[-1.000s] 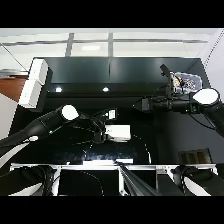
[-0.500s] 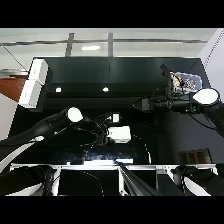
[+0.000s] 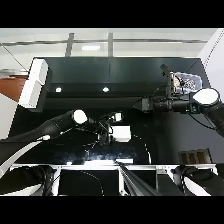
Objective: Fold the box and place the chain.
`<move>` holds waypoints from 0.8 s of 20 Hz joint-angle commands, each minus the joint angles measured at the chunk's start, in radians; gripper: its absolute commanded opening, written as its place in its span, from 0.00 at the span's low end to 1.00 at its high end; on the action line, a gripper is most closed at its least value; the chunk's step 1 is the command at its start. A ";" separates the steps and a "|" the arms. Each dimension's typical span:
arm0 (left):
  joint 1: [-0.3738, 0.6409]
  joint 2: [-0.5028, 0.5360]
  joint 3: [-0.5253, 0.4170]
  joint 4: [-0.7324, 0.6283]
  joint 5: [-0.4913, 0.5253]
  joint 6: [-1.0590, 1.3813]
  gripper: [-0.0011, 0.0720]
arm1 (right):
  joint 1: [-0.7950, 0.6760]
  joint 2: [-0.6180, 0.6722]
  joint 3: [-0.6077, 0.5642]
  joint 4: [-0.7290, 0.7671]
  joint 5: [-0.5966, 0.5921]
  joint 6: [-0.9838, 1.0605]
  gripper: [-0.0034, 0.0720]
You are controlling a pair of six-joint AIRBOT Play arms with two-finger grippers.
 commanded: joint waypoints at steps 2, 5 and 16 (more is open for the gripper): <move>0.037 0.045 0.011 0.074 -0.003 -0.041 0.46 | 0.000 0.001 0.001 0.000 -0.001 0.000 0.10; 0.157 0.148 0.011 0.188 -0.043 -0.174 0.46 | 0.000 0.001 0.001 0.000 -0.001 0.000 0.10; 1.176 0.320 0.000 0.408 -0.311 -0.681 0.46 | 0.000 0.001 0.000 -0.004 -0.001 -0.030 0.10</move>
